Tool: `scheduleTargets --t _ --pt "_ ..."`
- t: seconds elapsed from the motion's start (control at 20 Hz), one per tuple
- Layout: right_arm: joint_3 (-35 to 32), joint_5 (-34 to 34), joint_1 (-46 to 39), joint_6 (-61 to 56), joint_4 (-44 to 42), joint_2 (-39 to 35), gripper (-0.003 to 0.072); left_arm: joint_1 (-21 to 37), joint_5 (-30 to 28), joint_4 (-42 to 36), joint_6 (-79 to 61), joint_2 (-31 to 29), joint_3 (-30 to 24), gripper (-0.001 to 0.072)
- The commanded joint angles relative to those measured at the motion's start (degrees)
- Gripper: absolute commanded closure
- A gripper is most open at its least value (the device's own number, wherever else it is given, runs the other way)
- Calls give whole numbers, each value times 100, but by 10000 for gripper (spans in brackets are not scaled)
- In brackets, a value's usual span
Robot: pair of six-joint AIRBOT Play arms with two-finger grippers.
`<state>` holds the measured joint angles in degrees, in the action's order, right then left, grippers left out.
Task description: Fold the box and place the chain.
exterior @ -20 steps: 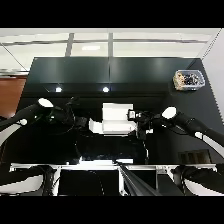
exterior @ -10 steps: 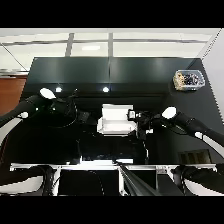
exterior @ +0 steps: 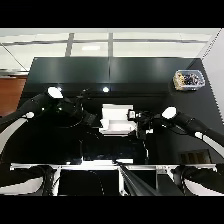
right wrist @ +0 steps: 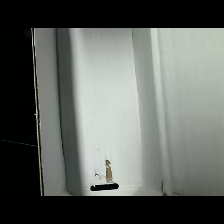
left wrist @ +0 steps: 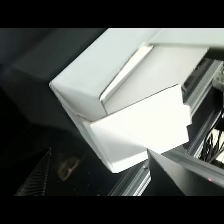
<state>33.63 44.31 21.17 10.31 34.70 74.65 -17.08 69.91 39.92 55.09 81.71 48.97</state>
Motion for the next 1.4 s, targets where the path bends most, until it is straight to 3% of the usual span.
scheduleTargets --t 0.0,0.1,0.25,0.3,0.5,0.95,1.35 --pt "0 2 7 -2 0 -4 208 -155 -79 22 236 0 92 37" --pt "0 0 7 -2 0 -4 207 -256 -90 17 262 0 188 95" --pt "2 2 7 -2 0 -4 208 -407 -133 179 981 0 387 95" --pt "2 0 7 -2 0 -4 208 -466 -151 363 1276 0 463 96" --pt "0 0 7 -2 0 -4 207 -796 -186 1316 2623 0 748 209" --pt "0 2 7 -2 0 -4 208 -1397 -1016 1464 3698 0 846 209" --pt "2 0 7 -2 0 -4 208 -1860 -1266 2273 4747 0 848 209"
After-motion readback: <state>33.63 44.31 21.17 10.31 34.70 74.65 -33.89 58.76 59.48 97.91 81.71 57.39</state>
